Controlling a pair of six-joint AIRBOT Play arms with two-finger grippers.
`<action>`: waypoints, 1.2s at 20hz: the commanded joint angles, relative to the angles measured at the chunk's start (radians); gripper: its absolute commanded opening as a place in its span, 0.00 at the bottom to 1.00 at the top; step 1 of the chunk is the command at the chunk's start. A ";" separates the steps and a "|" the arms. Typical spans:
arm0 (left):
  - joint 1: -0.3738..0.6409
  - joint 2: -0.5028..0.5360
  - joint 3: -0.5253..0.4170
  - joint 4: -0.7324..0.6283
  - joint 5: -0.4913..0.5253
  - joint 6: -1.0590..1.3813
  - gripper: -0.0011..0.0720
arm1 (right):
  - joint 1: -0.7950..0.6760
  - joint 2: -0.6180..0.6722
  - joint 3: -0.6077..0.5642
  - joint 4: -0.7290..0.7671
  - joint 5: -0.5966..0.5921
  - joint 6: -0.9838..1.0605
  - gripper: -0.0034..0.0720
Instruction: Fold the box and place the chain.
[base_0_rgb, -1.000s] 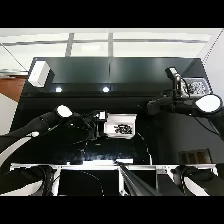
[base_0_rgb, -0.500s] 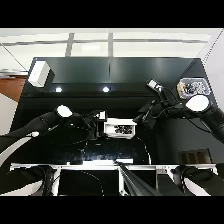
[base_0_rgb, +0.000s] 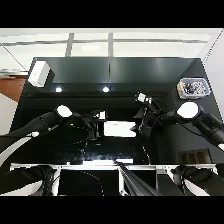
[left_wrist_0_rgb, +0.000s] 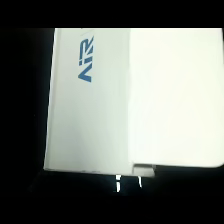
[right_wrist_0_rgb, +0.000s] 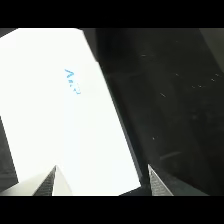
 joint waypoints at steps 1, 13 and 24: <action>0.000 -0.001 0.001 0.000 0.000 0.000 0.56 | 0.027 0.000 -0.005 -0.004 -0.004 -0.023 0.98; 0.000 -0.001 0.001 0.000 0.000 0.000 0.56 | 0.028 0.003 -0.011 -0.007 -0.022 0.001 0.98; 0.000 -0.001 0.001 0.000 0.000 0.000 0.56 | 0.089 -0.001 -0.011 -0.013 -0.028 0.021 0.37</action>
